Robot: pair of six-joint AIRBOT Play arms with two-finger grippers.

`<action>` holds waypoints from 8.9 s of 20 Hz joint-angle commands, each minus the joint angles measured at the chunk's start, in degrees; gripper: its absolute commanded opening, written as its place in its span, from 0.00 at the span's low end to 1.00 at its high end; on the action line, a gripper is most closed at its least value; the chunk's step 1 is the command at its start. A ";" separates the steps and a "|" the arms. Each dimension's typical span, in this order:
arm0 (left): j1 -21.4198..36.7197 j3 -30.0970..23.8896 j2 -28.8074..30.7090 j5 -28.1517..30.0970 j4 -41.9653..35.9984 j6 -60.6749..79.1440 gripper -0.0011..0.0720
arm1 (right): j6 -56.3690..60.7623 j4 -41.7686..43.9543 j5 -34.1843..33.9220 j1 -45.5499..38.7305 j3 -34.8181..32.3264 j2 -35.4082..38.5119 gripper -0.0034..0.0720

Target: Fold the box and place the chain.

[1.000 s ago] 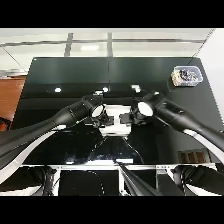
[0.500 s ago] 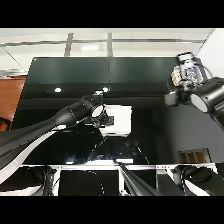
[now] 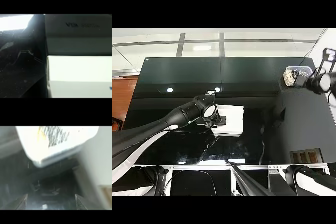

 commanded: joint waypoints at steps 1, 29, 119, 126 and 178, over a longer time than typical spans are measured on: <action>0.02 0.02 0.00 -0.04 0.00 0.07 0.05 | 4.87 11.37 6.12 -5.79 17.40 -14.53 0.99; 0.02 0.02 0.00 0.02 0.00 0.07 0.05 | 13.46 27.85 7.32 -7.76 37.13 -39.12 0.67; 0.02 0.02 0.00 0.02 0.00 0.07 0.05 | -32.54 72.72 32.17 13.18 39.56 14.12 0.06; 0.02 0.02 0.00 0.00 0.00 0.07 0.05 | -32.06 70.95 29.66 18.60 39.56 12.94 0.06; -0.50 2.78 11.54 -9.05 3.85 8.44 0.65 | -31.50 45.46 17.68 16.76 -12.09 13.92 0.41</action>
